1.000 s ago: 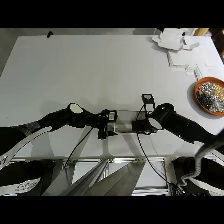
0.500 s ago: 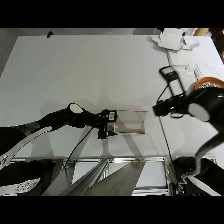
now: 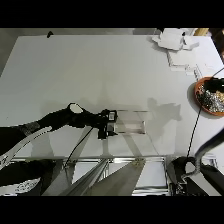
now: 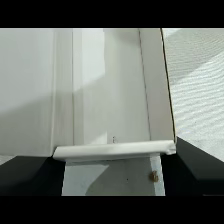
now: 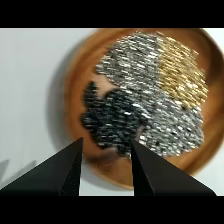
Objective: Fold the box and place the chain.
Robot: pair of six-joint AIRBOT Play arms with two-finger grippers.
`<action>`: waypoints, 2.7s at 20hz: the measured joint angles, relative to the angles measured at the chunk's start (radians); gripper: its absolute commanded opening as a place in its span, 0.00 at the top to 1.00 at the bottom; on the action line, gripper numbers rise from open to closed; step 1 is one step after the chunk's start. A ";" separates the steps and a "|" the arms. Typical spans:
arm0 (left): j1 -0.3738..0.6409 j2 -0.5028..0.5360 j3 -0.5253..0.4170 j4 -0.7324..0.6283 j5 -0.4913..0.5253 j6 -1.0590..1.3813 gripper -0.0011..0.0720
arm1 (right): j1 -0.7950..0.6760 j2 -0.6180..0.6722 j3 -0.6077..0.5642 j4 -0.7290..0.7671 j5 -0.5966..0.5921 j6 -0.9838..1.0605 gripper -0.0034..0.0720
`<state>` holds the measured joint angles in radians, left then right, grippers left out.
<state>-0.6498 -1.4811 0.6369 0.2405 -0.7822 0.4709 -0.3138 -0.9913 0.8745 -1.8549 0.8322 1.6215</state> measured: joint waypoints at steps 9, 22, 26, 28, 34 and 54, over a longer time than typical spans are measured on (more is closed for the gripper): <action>0.000 0.000 0.000 0.000 0.000 0.000 0.61 | -0.191 -0.217 0.002 0.098 -0.155 -0.066 0.62; 0.000 0.000 0.000 0.000 0.000 0.000 0.61 | -0.202 -0.377 0.002 0.326 -0.172 -0.251 0.72; 0.000 0.000 0.000 0.000 0.000 0.000 0.61 | -0.202 -0.388 0.002 0.338 -0.169 -0.261 0.73; 0.000 0.000 0.000 0.000 0.000 0.000 0.61 | -0.202 -0.389 0.002 0.341 -0.168 -0.262 0.86; 0.000 0.000 0.000 0.000 0.000 0.000 0.61 | -0.202 -0.361 0.002 0.344 -0.108 -0.269 0.93; 0.000 0.000 0.000 0.000 0.000 0.000 0.61 | 0.149 0.340 -0.008 0.724 0.530 -0.419 0.93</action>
<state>-0.6498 -1.4811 0.6369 0.2409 -0.7818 0.4709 -0.1646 -0.6518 0.8665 -1.1313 1.3621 1.2026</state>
